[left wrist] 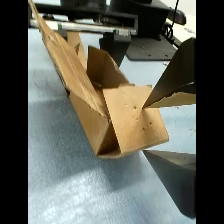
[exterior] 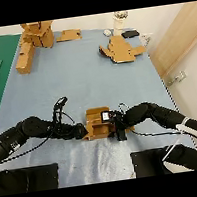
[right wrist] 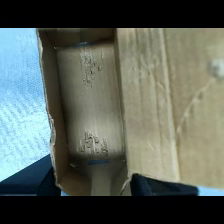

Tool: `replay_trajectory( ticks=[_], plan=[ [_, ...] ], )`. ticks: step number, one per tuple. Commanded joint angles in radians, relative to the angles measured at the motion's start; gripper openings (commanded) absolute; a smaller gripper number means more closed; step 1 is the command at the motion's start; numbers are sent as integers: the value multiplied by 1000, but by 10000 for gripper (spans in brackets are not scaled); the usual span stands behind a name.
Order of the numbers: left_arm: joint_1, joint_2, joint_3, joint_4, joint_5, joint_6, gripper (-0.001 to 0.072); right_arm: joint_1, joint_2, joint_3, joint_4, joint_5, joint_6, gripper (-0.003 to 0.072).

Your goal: Fold the box.

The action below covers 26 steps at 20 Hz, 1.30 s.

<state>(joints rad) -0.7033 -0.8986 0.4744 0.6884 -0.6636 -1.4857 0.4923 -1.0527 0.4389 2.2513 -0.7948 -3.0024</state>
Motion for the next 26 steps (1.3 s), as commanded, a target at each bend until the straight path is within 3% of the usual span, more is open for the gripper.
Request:
replay_trajectory(
  ticks=[1,4,6,13,15,21,26],
  plan=[
    [-1,-3,5,-65,2,63,418,0,0,0,0,0,0,506],
    [-2,-40,5,-72,0,65,449,0,0,0,0,0,0,506],
    [0,-63,5,-90,4,62,720,0,0,0,0,0,0,506],
    [-1,-70,5,-121,122,45,720,0,0,0,0,0,0,506],
    [-1,-70,5,-119,117,30,660,0,0,0,0,0,0,506],
    [-2,-70,5,-21,98,-80,660,0,0,0,0,0,0,506],
    [-2,-70,6,-16,79,-78,662,0,0,0,0,0,0,506]
  ],
)
